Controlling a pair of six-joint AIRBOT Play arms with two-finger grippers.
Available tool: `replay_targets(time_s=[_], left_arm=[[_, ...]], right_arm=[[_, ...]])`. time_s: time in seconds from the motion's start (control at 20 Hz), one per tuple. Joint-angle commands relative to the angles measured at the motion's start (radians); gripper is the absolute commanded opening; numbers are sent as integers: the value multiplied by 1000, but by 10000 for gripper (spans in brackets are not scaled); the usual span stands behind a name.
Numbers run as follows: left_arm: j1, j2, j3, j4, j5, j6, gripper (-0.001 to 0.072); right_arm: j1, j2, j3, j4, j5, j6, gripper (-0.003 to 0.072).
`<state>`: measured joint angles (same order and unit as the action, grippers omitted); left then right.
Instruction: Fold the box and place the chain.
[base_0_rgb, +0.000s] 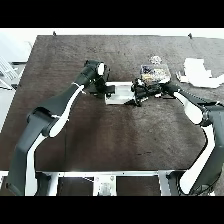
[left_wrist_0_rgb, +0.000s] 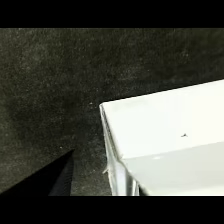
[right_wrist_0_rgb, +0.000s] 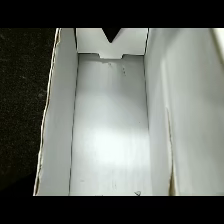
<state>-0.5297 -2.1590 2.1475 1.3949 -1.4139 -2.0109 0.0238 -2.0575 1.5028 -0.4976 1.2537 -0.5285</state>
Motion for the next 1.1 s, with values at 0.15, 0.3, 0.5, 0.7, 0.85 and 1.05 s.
replay_targets(time_s=[0.15, 0.3, 0.5, 0.7, 0.85, 1.05], left_arm=[[-1, -6, 1, -3, -12, -32, 448], [-1, -11, 1, -2, -12, -39, 446], [-1, -15, 1, -3, -18, -50, 281], [-1, -15, 1, -6, -32, -47, 155], [-1, -16, 0, -13, -28, -31, 20], [-1, -18, 0, -28, -17, -24, 21]], right_arm=[[0, 0, 0, 0, 0, 0, 576], [0, 0, 0, 0, 0, 0, 577], [0, 0, 0, 0, 0, 0, 577], [0, 0, 0, 0, 0, 0, 576], [0, 0, 0, 0, 0, 0, 577], [0, 0, 0, 0, 0, 0, 576]])
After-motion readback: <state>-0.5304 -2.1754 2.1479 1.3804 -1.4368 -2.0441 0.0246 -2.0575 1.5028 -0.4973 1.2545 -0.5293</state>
